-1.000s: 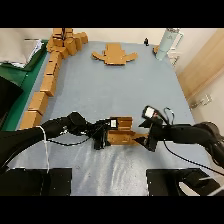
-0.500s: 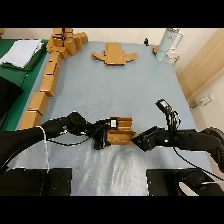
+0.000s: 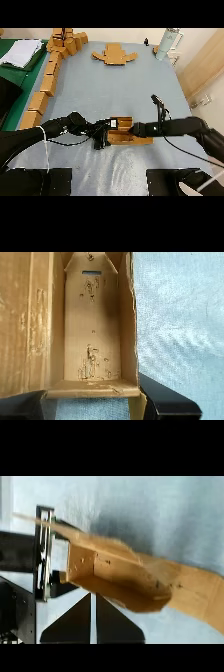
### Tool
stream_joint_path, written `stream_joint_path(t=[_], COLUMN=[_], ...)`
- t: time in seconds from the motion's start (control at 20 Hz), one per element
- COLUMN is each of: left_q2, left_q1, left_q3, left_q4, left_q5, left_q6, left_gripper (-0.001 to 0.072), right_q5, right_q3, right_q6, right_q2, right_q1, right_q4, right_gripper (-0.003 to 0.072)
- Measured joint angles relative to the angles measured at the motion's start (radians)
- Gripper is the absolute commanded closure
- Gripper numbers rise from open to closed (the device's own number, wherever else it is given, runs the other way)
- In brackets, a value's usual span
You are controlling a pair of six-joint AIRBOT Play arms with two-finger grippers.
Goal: Fold the box.
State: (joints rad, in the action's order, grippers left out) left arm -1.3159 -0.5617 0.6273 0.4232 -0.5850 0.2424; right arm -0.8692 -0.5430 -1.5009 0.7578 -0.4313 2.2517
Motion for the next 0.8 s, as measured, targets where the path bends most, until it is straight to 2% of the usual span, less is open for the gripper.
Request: stream_joint_path(t=[0.3,0.6,0.8], left_q2=[0.0,0.0,0.0], left_q1=[0.0,0.0,0.0], left_q3=[0.0,0.0,0.0], left_q4=[0.0,0.0,0.0], left_q5=[0.0,0.0,0.0], left_q6=[0.0,0.0,0.0], left_gripper=[0.0244,0.0244,0.0244], right_q5=[0.018,0.043,0.055], right_q3=[-0.151,-0.191,-0.195], right_q6=[-0.071,-0.194,-0.238], right_q2=[0.25,0.44,0.494], right_q1=[0.0,0.0,0.0], right_q4=[0.005,0.006,0.005], right_gripper=[0.0683,0.0683,0.0683])
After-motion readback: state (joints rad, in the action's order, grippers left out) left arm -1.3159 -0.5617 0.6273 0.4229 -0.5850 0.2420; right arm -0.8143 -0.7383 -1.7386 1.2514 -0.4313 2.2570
